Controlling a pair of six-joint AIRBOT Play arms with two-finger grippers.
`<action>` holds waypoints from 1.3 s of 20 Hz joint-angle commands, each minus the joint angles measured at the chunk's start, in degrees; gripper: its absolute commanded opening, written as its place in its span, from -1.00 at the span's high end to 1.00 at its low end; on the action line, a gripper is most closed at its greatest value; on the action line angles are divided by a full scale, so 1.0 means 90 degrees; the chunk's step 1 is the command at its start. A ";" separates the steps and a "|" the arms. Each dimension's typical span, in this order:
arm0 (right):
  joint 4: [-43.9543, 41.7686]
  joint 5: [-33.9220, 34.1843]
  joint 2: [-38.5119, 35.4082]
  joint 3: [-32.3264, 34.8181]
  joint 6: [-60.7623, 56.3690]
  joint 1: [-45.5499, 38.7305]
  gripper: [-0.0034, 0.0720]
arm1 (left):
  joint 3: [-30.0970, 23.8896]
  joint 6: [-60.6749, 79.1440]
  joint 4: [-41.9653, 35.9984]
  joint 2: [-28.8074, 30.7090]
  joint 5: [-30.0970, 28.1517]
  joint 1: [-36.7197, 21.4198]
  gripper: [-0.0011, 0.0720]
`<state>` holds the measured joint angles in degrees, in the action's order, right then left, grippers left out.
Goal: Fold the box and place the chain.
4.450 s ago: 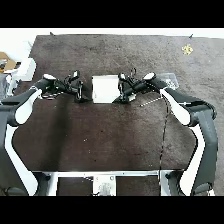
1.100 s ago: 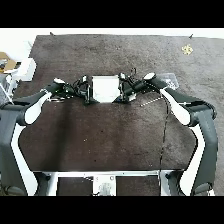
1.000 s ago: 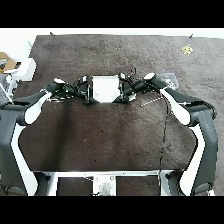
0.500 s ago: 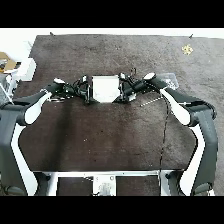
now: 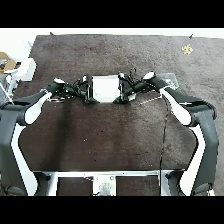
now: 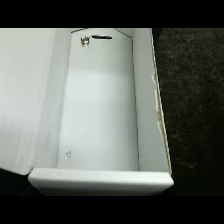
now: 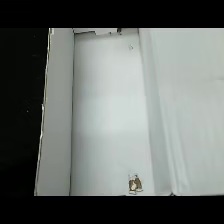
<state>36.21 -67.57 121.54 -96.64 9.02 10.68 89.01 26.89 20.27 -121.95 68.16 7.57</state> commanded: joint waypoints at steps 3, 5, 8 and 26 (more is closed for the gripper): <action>0.1382 0.0063 -0.0364 0.0007 -0.0821 -0.0022 -0.91 | 0.0005 0.0000 0.0010 -0.0002 0.0019 -0.0007 0.50; 0.1919 0.0100 -0.0534 0.0007 -0.1188 -0.0022 -0.91 | 0.0005 0.0002 0.0007 -0.0002 0.0019 -0.0007 0.50; 0.2467 0.0051 -0.0852 0.0010 -0.1588 -0.0034 -0.91 | 0.0005 0.0002 0.0007 -0.0002 0.0019 -0.0007 0.50; -0.1384 0.1226 -0.1013 0.0007 -0.0117 -0.0058 0.91 | 0.0005 0.0002 0.0007 -0.0002 0.0019 -0.0007 0.50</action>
